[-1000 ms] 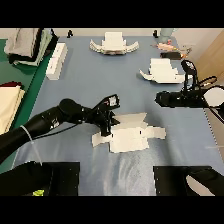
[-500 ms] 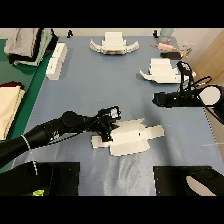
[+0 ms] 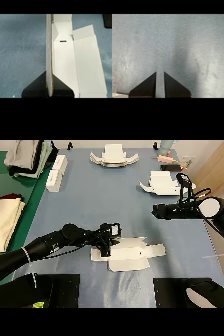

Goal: Fold the box.

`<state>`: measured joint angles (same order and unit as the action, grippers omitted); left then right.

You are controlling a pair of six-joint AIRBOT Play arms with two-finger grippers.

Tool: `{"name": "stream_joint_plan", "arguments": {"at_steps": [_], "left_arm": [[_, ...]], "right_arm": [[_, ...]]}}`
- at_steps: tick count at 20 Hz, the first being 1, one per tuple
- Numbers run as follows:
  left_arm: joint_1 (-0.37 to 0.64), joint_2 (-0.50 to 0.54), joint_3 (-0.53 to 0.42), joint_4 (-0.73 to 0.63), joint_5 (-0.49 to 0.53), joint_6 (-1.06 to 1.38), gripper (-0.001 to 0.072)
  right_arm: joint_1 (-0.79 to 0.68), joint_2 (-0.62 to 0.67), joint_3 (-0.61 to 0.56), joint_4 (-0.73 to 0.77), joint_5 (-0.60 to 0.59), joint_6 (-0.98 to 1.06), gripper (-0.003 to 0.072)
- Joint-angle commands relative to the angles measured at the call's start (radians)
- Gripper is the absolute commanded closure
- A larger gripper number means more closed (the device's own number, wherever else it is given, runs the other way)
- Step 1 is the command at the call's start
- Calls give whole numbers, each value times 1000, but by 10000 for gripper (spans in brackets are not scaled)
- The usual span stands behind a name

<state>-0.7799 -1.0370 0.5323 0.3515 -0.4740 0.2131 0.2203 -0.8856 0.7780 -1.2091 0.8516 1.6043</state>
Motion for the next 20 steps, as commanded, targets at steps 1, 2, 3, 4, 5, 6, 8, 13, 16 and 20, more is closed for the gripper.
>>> {"name": "stream_joint_plan", "arguments": {"at_steps": [1, 2, 3, 4, 5, 6, 8, 13, 16, 20], "left_arm": [[1, 0, 0, 0, -14, 12, 698], [1, -3, -1, 0, -19, 12, 697], [0, -11, -1, 0, -33, 12, 697], [0, -22, -2, 0, -45, 12, 696], [0, -35, -2, 0, -59, 11, 696], [0, -50, -2, 0, -63, 10, 696], [0, -63, -2, 0, -74, 5, 696], [0, -63, -5, 0, -143, -24, 695], [0, -63, -6, 1, -177, -26, 695], [0, -63, -6, 1, -192, -61, 694]], "right_arm": [[0, 0, 1, 2, 0, 0, 546], [0, 0, 1, 2, 0, 0, 545], [0, 0, 1, 2, -1, 0, 546], [0, 0, 1, 2, -1, 0, 546], [0, 0, 1, 2, 0, 0, 546], [0, 0, 0, 2, 0, 0, 546], [0, 0, 1, 2, 0, 0, 545], [0, 0, 1, 2, 2, -1, 546], [0, 0, 1, 6, 5, -8, 546], [0, 0, 1, 13, 13, -8, 546]]}}
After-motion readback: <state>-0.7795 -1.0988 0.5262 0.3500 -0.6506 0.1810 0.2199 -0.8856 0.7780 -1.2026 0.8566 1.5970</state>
